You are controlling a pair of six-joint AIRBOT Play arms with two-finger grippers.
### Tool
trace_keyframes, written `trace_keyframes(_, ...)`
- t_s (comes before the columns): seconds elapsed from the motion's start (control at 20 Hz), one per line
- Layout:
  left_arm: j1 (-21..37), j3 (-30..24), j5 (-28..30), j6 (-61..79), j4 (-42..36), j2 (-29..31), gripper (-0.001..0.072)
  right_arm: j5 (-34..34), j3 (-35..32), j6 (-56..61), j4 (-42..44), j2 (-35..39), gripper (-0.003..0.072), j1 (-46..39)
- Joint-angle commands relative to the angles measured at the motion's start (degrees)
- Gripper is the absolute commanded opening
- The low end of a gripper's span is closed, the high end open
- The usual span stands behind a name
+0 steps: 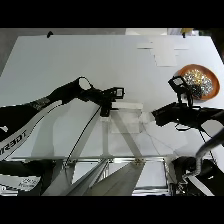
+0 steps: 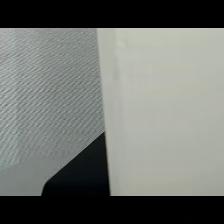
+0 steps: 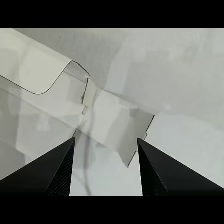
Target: Fold the box and place the chain.
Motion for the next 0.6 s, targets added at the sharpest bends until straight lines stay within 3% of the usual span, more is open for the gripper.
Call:
trace_keyframes(0.0, 0.0, 0.0, -0.5, 0.0, 0.3, -0.2, 0.0012, 0.0, 0.0, 0.0, 0.0, 0.0, 0.0438, 0.0)
trace_keyframes(0.25, 0.0, 0.0, -0.5, 0.0, 0.3, -0.2, 0.0012, 0.0, 0.0, -0.2, 0.0, 0.0, 0.0437, 0.0)
trace_keyframes(0.3, 0.0, 0.0, -0.5, 0.0, 0.3, -0.2, 0.0012, 0.0, 0.0, -1.7, 0.2, 0.0, 0.0399, 0.0)
trace_keyframes(0.45, 0.0, 0.0, -0.5, 0.0, 0.3, -0.2, 0.0012, 0.9, 0.0, -10.6, 2.8, -0.1, 0.0028, 0.0)
trace_keyframes(0.55, 0.0, 0.0, -0.5, 0.0, 0.3, -0.2, 0.0012, 3.9, 0.0, -20.9, 6.6, -0.8, 0.0015, 0.0)
